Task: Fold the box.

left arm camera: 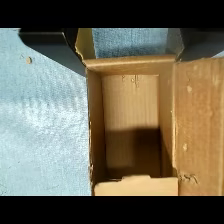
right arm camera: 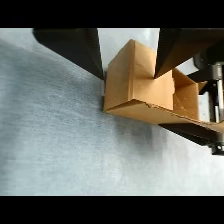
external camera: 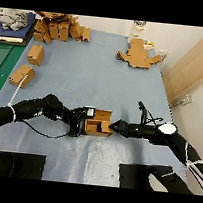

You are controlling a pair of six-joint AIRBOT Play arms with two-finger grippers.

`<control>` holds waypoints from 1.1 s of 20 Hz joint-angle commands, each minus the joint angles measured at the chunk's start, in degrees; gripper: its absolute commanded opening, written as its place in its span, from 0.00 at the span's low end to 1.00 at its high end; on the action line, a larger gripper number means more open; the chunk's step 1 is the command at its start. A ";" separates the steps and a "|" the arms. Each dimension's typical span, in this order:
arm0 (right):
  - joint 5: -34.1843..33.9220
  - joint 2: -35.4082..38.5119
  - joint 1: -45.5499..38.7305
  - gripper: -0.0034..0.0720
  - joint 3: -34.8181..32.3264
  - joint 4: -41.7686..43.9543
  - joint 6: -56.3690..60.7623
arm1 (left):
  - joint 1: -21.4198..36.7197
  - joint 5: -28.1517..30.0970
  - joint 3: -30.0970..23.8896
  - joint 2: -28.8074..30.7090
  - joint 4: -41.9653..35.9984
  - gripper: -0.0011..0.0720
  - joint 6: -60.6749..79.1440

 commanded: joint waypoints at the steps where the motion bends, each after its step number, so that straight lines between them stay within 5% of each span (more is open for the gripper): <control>1: -4.09 0.02 5.57 0.69 3.23 -11.76 10.93 | 0.00 0.00 0.07 0.02 0.00 0.66 0.00; 8: -7.65 -2.62 24.09 0.69 12.57 -39.30 41.97 | 0.00 -0.02 0.07 0.02 0.00 0.66 0.00; 18: 2.40 -18.47 37.42 0.69 23.28 -54.60 61.94 | 0.00 0.02 0.07 0.02 0.00 0.66 0.00; 21: 4.70 -20.13 38.12 0.47 24.98 -57.11 64.81 | 0.02 0.04 0.07 0.02 0.00 0.66 0.00; 22: 4.70 -20.22 38.12 0.33 25.35 -57.11 64.83 | 0.02 0.07 0.07 0.00 0.00 0.66 0.00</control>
